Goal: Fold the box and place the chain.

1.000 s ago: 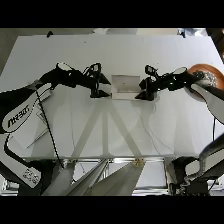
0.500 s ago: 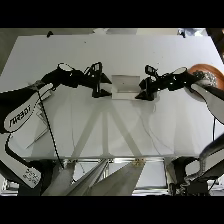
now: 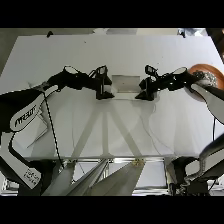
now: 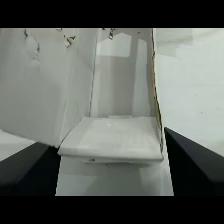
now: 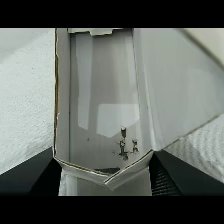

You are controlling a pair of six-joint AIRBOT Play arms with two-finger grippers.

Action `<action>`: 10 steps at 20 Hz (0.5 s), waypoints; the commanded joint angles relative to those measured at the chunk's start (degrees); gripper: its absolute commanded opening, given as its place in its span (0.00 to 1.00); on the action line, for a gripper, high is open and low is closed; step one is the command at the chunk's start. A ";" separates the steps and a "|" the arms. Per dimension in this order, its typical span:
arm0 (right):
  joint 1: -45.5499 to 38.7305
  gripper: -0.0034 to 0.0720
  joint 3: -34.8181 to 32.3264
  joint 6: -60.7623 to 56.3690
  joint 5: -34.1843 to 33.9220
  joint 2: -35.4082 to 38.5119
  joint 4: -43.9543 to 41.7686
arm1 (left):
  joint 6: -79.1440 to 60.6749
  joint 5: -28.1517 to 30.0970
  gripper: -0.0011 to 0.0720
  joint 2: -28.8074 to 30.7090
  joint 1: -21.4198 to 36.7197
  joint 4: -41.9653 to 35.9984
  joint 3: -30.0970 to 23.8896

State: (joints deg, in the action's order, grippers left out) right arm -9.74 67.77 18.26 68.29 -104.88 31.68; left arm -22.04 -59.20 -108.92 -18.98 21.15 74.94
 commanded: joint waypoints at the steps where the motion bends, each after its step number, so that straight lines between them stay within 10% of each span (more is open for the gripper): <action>1: -0.02 0.70 0.04 -0.02 0.00 0.00 -0.02 | 0.81 2.67 0.98 -0.22 -1.31 0.35 0.09; 6: -0.02 0.70 0.04 -0.02 0.02 0.00 -0.02 | 2.51 4.74 0.61 -0.17 -2.16 1.44 0.20; 10: -0.02 0.70 0.04 -0.02 0.00 0.00 -0.02 | 2.49 4.70 0.59 -0.17 -2.19 1.42 0.20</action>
State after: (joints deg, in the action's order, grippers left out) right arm -9.80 67.79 18.33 68.03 -104.88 31.70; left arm -19.84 -55.31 -109.06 -21.06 22.17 75.09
